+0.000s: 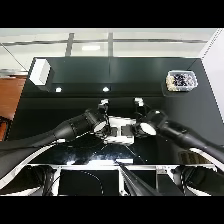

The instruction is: Fold the box and place the chain.

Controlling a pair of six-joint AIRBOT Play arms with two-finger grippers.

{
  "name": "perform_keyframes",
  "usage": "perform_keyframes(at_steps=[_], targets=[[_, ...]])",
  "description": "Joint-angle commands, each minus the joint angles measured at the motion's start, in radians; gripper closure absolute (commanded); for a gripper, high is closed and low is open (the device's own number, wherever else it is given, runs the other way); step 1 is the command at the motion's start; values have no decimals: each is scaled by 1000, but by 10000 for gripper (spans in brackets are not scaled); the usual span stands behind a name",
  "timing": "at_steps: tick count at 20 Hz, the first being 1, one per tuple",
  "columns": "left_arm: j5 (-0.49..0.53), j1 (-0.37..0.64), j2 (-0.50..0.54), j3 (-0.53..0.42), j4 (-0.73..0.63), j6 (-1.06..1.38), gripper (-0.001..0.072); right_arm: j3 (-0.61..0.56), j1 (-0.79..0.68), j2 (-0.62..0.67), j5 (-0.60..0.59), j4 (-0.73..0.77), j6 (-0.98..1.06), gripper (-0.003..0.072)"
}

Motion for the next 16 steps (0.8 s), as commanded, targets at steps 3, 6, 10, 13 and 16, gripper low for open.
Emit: perform_keyframes(at_steps=[3, 6, 10, 13, 16], targets=[[-1, 0, 0, 0, 0, -1, 677, 0, -118, 284, 189, -117, -225, 309], [-1, 0, 0, 0, 0, -1, 677, 0, -256, 419, 192, -315, -279, 309], [-1, 0, 0, 0, 0, -2, 677, -69, -550, 407, -52, -414, -332, 303], [0, 0, 0, 0, 0, -2, 677, -100, -763, 288, -294, -343, -349, -26], [0, 0, 0, 0, 0, -1, 677, -35, -858, 104, -416, -224, -413, -25]])
